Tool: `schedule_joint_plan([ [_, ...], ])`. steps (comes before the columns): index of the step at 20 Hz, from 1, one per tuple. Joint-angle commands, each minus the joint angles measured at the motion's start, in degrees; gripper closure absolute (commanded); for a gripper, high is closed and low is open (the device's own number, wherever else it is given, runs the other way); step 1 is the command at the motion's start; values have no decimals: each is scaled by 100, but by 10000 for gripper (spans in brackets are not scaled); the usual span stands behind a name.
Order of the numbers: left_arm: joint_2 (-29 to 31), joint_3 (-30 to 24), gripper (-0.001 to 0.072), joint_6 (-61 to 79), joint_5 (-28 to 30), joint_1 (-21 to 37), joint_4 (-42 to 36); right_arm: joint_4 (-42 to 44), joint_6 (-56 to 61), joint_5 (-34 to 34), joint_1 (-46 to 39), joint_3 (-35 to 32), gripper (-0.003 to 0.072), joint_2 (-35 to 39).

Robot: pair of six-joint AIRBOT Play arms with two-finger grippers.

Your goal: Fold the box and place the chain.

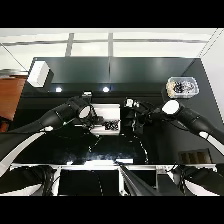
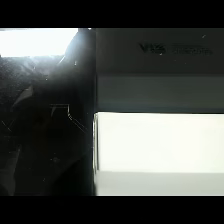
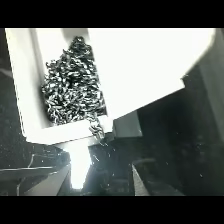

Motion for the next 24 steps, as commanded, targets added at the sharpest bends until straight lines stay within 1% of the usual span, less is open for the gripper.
schedule_joint_plan([
  [1, 2, 4, 676, 2, 2, 0, 0, 505, -713, -33, 2, -13, 267, -289],
  [2, 2, 4, 676, 2, 2, 0, 0, 623, -837, -35, 2, -13, 336, -348],
  [3, 2, 4, 676, 2, 2, 0, 0, 761, -962, -52, 9, -13, 369, -404],
  [5, 2, 4, 676, 2, 2, 0, 0, 876, -1102, -214, 52, -13, 369, -455],
  [7, 2, 4, 676, 2, 2, 0, 0, 970, -1161, -260, 55, 7, 387, -527],
  [11, 2, 4, 676, 2, 4, 0, 2, 1113, -1316, -293, 96, 46, 387, -584],
  [14, 2, 4, 676, 2, 2, 0, 2, 1143, -1410, -459, 96, 52, 387, -584],
  [20, 2, 4, 676, 2, 4, 0, 2, 1152, -1408, -361, 96, 52, 388, -584],
  [21, 2, 4, 676, 2, 4, 0, 2, 1150, -1408, -306, 96, 52, 460, -584],
  [22, 2, 4, 676, 2, 4, 0, 0, 1147, -1410, -234, 96, 52, 611, -584],
  [24, 2, 4, 676, 2, 2, 0, 0, 1123, -1410, -129, 96, 52, 616, -584],
])
